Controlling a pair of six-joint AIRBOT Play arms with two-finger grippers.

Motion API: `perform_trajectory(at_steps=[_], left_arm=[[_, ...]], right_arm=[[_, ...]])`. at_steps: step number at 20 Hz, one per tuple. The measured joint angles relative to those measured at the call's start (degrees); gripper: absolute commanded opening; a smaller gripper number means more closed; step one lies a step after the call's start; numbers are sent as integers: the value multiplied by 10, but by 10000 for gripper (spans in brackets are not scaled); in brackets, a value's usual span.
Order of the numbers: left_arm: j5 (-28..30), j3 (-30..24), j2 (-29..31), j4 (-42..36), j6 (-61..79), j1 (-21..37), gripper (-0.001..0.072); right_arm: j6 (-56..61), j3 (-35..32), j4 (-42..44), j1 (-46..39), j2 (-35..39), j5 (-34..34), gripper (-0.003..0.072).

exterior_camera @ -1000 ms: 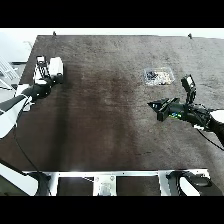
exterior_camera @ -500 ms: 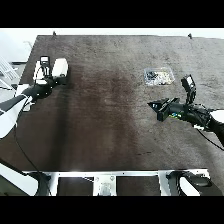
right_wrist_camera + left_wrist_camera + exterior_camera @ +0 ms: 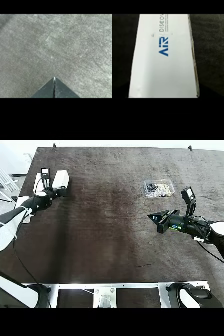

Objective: Fold the box and place the chain.

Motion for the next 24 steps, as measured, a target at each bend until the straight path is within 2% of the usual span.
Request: perform_trajectory(at_steps=[2, 3, 6, 8, 14, 17, 24], left_arm=[[0, 0, 0, 0, 0, 0, 422], [0, 0, 0, 0, 0, 0, 517], [0, 0, 0, 0, 0, 0, 539], [0, 0, 0, 0, 0, 0, 689], [0, 0, 0, 0, 0, 0, 698], [0, 0, 0, 0, 0, 0, 697], [0, 0, 0, 0, 0, 0, 698]], right_arm=[[0, 0, 0, 0, 0, 0, 13], [0, 0, 0, 0, 0, 0, 12], [0, 0, 0, 0, 0, 0, 13], [0, 0, 0, 0, 0, 0, 13], [0, 0, 0, 0, 0, 0, 14], [0, 0, -1, 0, 0, 0, 155], [0, 0, 0, -1, 0, 0, 155]])
